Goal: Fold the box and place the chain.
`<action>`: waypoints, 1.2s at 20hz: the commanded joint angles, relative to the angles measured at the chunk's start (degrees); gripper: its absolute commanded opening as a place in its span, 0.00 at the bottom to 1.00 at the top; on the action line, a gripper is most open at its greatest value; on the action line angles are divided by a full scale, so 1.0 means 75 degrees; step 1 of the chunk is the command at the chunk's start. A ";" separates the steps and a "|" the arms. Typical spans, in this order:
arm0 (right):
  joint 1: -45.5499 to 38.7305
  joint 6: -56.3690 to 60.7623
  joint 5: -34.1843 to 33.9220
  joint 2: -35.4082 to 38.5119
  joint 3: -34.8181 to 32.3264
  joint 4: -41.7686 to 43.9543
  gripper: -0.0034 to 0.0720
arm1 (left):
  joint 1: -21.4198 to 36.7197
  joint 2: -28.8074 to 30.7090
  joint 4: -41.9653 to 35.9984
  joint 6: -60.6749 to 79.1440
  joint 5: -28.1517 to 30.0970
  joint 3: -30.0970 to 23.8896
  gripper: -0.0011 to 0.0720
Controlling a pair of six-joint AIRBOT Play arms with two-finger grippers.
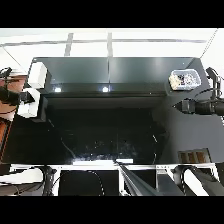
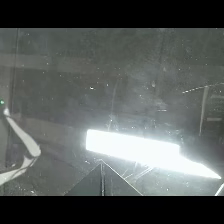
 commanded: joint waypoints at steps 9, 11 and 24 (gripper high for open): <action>0.0000 0.0166 -0.0006 -0.0009 -0.0096 0.0006 0.07 | -0.0388 -0.0973 0.0361 -0.0262 -0.0189 0.1204 0.39; 0.0000 0.0169 0.0000 -0.0009 -0.0096 0.0006 0.07 | -0.0396 -0.1058 0.0326 -0.0498 -0.0140 0.1276 0.48; 0.0731 -0.0029 -0.0551 -0.0009 -0.0096 0.0000 0.07 | -0.0481 -0.0309 0.0446 -0.2728 -0.4042 0.4205 0.32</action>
